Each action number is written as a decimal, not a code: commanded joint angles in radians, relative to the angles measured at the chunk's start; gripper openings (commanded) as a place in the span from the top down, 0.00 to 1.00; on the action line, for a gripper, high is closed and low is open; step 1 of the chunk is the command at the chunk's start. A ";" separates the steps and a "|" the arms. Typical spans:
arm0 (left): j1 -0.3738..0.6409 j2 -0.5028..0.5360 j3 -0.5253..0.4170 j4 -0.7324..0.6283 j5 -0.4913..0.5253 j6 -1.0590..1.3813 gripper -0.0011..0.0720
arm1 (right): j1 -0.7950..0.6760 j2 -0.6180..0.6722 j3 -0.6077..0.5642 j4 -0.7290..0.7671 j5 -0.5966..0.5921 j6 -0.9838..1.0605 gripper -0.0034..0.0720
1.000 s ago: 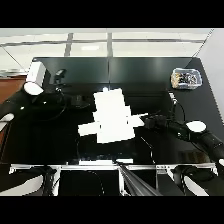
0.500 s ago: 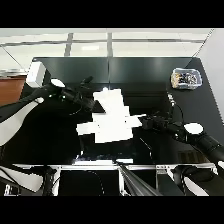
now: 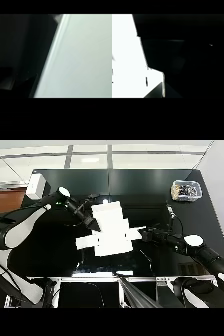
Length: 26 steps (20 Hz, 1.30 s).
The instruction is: Fold the box and place the chain.
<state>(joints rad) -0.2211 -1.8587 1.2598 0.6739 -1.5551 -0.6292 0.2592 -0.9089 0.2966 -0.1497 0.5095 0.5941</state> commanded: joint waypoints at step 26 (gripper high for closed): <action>-0.196 0.359 -0.304 0.054 0.460 0.620 0.95 | -0.157 -0.002 0.362 -0.819 0.512 -0.152 0.07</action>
<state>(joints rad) -0.3698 -1.5196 0.9848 0.6258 -1.2304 -0.1711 0.1028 -0.9100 0.7181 -0.9394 1.0008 0.5926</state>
